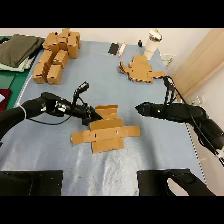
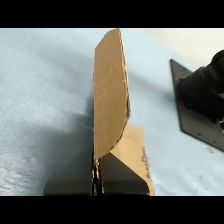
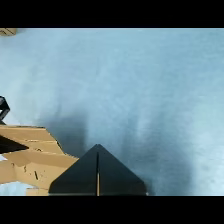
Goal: Fold the box.
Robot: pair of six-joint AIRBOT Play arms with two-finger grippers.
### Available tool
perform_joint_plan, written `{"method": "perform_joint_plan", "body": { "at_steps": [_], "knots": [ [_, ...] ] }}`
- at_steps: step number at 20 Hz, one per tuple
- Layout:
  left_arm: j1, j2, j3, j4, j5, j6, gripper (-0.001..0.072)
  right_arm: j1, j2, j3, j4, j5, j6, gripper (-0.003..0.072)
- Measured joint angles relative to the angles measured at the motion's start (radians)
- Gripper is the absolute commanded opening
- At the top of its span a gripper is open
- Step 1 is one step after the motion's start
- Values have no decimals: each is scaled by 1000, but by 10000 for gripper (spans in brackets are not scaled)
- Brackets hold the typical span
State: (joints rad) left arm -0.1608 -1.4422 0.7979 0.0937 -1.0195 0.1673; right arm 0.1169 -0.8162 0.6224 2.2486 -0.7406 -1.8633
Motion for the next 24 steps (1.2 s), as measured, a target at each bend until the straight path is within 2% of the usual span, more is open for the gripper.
{"method": "perform_joint_plan", "body": {
  "at_steps": [4, 8, 14, 21, 24],
  "knots": [
    [-27, 74, -103, -65, 87, 192, 14, 11, -95, 10, -7, -20, 28, 3],
    [-47, 97, -160, -114, 107, 317, 14, 44, -133, 13, -11, 3, 42, 3],
    [-61, 105, -181, -105, 50, 394, 14, 67, -148, 12, -12, 22, 58, 3],
    [-62, 96, -177, -80, 86, 420, 15, 82, -149, 12, -12, 27, 68, 3],
    [-62, 94, -177, -76, 40, 394, 14, 100, -149, 12, -13, 39, 68, 3]
  ]
}}
